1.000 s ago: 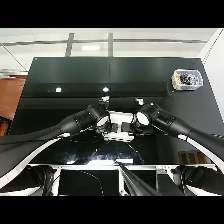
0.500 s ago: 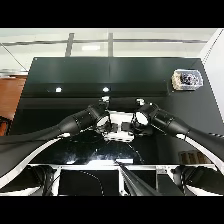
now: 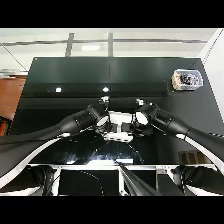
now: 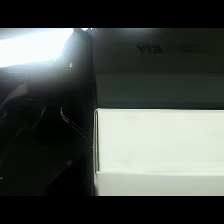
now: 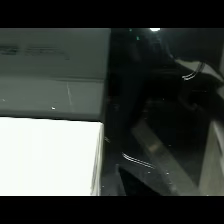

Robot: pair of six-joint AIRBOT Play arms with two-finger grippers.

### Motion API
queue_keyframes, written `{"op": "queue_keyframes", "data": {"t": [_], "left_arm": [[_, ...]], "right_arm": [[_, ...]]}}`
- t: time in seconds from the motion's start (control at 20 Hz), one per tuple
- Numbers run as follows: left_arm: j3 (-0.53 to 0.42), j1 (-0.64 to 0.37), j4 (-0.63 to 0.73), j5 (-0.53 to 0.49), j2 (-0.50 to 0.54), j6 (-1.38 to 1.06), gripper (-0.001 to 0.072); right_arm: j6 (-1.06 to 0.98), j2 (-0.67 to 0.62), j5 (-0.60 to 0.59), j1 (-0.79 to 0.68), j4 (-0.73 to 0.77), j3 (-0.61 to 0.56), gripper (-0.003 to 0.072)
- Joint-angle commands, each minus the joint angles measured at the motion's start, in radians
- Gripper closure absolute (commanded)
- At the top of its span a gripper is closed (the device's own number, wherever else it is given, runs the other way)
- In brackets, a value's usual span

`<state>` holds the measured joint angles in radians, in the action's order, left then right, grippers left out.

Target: Fold the box and place the chain.

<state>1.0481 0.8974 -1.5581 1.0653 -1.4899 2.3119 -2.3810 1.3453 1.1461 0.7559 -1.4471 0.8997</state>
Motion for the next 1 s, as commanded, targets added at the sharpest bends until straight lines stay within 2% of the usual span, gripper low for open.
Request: {"op": "queue_keyframes", "data": {"t": [0.0,0.95], "left_arm": [[0.0,-0.001,0.003,-0.007,0.0,0.0,0.0679],[0.0,-0.001,0.003,-0.006,0.0,0.0,0.0678]], "right_arm": [[0.031,0.0,-0.002,0.0,0.006,0.001,0.0445],[0.063,0.008,-0.024,0.019,-0.005,0.003,0.0445]]}}
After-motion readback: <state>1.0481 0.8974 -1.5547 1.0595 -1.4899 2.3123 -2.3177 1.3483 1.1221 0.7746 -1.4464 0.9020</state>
